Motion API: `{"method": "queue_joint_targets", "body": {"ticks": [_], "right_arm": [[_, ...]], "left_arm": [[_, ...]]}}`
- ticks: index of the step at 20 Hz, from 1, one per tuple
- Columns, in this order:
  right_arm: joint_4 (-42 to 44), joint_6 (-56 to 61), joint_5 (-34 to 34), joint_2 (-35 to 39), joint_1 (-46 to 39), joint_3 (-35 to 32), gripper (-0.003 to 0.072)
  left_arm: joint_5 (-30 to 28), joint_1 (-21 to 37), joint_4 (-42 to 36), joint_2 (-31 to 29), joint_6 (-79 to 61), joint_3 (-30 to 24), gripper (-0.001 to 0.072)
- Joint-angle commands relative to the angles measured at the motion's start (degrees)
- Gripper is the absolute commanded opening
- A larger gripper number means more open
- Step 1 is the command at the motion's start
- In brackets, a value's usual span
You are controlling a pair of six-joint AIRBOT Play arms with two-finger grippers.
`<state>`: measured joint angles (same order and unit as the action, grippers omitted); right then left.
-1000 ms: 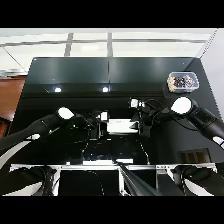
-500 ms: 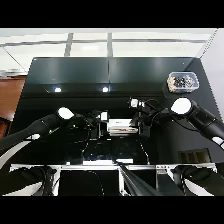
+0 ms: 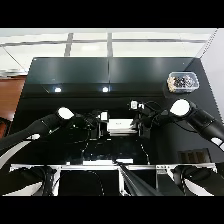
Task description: Fold the box and place the chain.
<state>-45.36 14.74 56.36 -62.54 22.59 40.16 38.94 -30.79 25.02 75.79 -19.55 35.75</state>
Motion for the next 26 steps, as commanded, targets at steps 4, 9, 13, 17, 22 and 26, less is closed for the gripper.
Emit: {"method": "queue_joint_targets", "body": {"ticks": [4, 9, 13, 17, 22, 26], "right_arm": [[-0.3, 0.0, -1.4, -0.1, 0.0, -1.3, 0.0229], [0.0, 2.3, -1.9, 0.8, 0.0, -2.0, 0.0228], [7.1, 20.1, -1.5, 2.1, 0.0, 0.3, 0.0227], [9.6, 43.1, -1.6, 1.4, -0.1, 0.1, 0.0016], [19.5, 49.5, -0.9, -5.4, -0.2, 0.1, 0.0016], [18.0, 49.5, -1.5, -11.0, -0.9, 0.1, 0.0016]], "left_arm": [[0.0, 0.0, 0.0, 0.0, 0.0, 0.0, 0.0444], [0.0, 0.0, 0.0, 0.0, 0.0, 0.0, 0.0444], [0.0, 0.0, 0.0, 0.0, 0.0, 0.0, 0.0444], [0.0, 0.0, 0.0, 0.0, 0.0, 0.0, 0.0444], [0.0, 0.0, 0.0, 0.0, 0.0, 0.0, 0.0444], [0.0, 0.0, 0.0, 0.0, 0.0, 0.0, 0.0444]]}}
